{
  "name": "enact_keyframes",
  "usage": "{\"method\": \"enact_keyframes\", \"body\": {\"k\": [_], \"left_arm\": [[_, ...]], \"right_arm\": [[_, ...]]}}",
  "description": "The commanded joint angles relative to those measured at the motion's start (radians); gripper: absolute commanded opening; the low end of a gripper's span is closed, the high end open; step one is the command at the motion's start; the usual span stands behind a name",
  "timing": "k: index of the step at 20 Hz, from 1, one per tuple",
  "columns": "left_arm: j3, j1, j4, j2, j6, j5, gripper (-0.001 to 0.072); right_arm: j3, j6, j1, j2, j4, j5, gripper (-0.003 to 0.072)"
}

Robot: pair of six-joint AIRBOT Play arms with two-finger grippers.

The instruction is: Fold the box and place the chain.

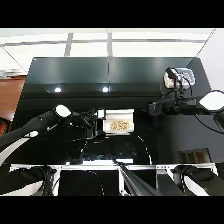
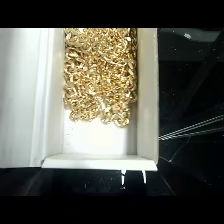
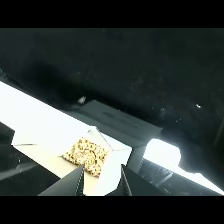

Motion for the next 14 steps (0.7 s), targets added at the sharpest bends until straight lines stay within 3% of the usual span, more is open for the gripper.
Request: {"method": "enact_keyframes", "body": {"k": [1,2,3,4,7,9,14], "left_arm": [[0.001,-0.004,0.0,0.0,0.0,0.011,0.0387],[0.001,-0.004,0.0,0.0,0.0,0.012,0.0312],[0.001,-0.004,0.0,0.0,0.0,0.012,0.0288],[0.001,-0.004,0.0,0.0,0.0,0.013,0.0288],[0.001,-0.004,0.0,0.0,0.0,0.015,0.0289],[0.001,-0.004,0.0,0.0,0.0,0.016,0.0289],[0.001,-0.004,0.0,0.0,0.0,0.016,0.0289]], "right_arm": [[-0.015,0.024,0.018,-0.006,0.003,-0.077,0.0283],[-0.022,0.029,0.03,-0.013,0.005,-0.122,0.0296],[-0.023,0.076,0.046,-0.028,0.005,-0.177,0.0596],[-0.023,0.113,0.063,-0.047,0.008,-0.227,0.072],[-0.023,0.116,0.129,-0.131,0.039,-0.314,0.072],[-0.023,0.075,0.18,-0.186,0.041,-0.311,0.072],[-0.001,-0.384,0.238,-0.205,-0.002,-0.171,0.072]]}}
